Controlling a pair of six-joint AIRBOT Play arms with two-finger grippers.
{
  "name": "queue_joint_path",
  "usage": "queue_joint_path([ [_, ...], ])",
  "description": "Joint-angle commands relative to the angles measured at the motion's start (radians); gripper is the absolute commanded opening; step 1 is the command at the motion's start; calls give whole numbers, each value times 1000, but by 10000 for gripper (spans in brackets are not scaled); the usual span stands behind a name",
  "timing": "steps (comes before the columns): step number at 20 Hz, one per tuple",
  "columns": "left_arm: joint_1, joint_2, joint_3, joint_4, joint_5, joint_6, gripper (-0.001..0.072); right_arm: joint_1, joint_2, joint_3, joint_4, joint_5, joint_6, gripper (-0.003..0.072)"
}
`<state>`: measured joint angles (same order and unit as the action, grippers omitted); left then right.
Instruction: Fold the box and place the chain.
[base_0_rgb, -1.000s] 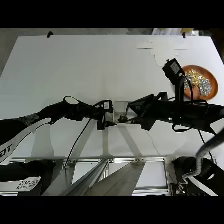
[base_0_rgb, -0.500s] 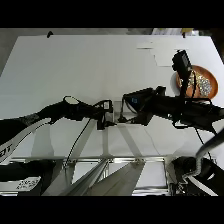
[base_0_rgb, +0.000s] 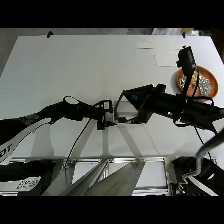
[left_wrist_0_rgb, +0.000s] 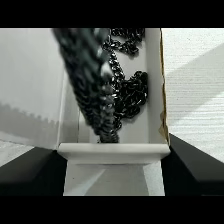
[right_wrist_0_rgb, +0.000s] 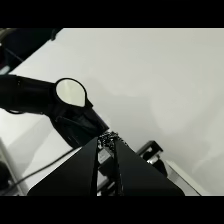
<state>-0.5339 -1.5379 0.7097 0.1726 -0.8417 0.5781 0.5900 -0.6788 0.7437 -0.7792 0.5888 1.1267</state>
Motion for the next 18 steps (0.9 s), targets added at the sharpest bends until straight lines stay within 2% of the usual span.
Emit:
queue_joint_path([
  [1, 0, 0, 1, 0, 0, 0, 209, 1, -28, 1, -68, 89, -2, 8],
  [4, 0, 0, 1, 0, 0, 0, 209, 1, -88, -9, -82, 137, -2, 9],
  [11, 0, 0, 1, 0, 0, 0, 209, 1, -237, -81, -80, 137, -2, 9],
  [18, 0, 0, 1, 0, 0, 0, 209, 1, -359, -85, -80, 138, -3, 9],
])
